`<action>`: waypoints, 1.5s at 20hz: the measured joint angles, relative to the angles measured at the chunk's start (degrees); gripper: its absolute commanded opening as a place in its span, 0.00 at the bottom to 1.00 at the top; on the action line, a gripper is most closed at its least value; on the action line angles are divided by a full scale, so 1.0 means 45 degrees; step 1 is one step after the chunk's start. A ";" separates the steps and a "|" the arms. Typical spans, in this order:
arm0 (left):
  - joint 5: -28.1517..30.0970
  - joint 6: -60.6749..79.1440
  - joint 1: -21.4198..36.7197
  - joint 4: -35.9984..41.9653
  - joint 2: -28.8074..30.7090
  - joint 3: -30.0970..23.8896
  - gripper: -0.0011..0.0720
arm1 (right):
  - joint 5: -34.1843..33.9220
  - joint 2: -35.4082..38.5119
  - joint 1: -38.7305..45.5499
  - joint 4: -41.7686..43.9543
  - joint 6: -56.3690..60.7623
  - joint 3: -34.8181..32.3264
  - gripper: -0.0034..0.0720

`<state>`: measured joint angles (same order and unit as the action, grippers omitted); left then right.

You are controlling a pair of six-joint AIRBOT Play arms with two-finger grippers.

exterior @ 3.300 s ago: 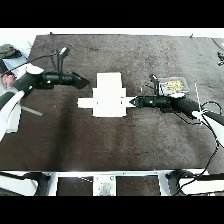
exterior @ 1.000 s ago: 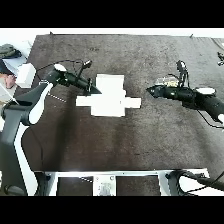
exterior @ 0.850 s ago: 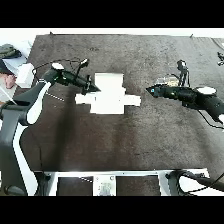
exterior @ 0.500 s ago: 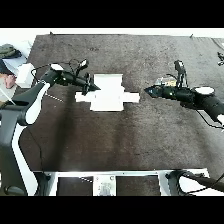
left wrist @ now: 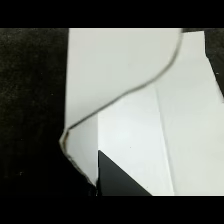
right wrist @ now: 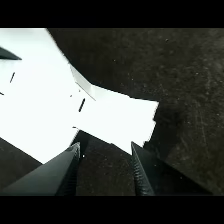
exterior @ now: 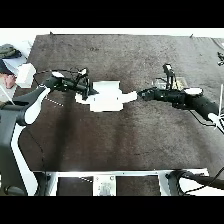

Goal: Fold the box and place the chain.

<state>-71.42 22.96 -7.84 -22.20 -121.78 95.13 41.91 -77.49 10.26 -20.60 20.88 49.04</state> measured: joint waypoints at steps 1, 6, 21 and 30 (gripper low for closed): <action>0.0092 0.0146 0.0005 0.0034 0.0000 -0.0049 0.02 | -0.0063 -0.0039 -0.0136 0.0000 -0.0219 0.0000 0.55; 0.0306 0.0539 0.0000 0.0029 0.0010 -0.0170 0.03 | -0.0087 -0.0117 -0.0879 -0.0024 -0.2356 0.0000 0.58; 0.0350 0.0661 -0.0005 -0.0010 0.0010 -0.0185 0.03 | -0.0432 -0.1035 -0.3463 -0.1953 -0.8029 0.0155 0.82; 0.0398 0.0661 -0.0010 0.0000 0.0010 -0.0185 0.03 | -0.1389 -0.2331 -0.4439 -0.3531 -0.8952 0.0889 0.82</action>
